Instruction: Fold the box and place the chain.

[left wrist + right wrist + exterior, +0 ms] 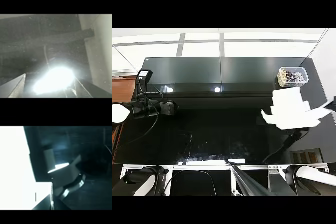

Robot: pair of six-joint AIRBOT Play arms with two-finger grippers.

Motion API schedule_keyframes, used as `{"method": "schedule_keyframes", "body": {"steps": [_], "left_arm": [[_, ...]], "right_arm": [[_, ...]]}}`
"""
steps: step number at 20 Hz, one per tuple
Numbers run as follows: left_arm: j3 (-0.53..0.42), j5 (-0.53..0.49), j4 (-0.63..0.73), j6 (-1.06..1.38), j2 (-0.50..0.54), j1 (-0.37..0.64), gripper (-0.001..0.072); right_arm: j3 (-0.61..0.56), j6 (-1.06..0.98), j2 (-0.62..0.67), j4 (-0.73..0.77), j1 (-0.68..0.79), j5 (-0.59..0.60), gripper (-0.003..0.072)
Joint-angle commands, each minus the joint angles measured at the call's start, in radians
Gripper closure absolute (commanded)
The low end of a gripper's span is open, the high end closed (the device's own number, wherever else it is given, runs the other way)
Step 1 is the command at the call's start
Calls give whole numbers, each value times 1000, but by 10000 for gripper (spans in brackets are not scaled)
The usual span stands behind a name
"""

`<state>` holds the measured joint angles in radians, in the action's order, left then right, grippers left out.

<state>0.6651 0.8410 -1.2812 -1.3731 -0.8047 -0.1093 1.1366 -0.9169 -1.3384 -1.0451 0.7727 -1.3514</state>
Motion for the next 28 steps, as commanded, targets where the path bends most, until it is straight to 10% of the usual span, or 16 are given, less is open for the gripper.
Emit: {"method": "schedule_keyframes", "body": {"steps": [1, 6, 13, 19, 28], "left_arm": [[-1, -7, 68, 5, -1, -1, 4], [-1, -9, 199, 20, -41, -1, 4], [85, 97, 681, 346, -400, 2, 4], [202, 320, 770, 383, -707, 23, 4], [211, 486, 904, 682, -869, -74, 18]], "right_arm": [[-264, -34, 232, 136, -125, 100, 672], [-605, -42, 430, 466, -441, 346, 672], [-715, -105, 431, 521, -914, 644, 672], [-715, -112, 431, 534, -981, 683, 672], [-715, -112, 431, 540, -981, 686, 672]]}}
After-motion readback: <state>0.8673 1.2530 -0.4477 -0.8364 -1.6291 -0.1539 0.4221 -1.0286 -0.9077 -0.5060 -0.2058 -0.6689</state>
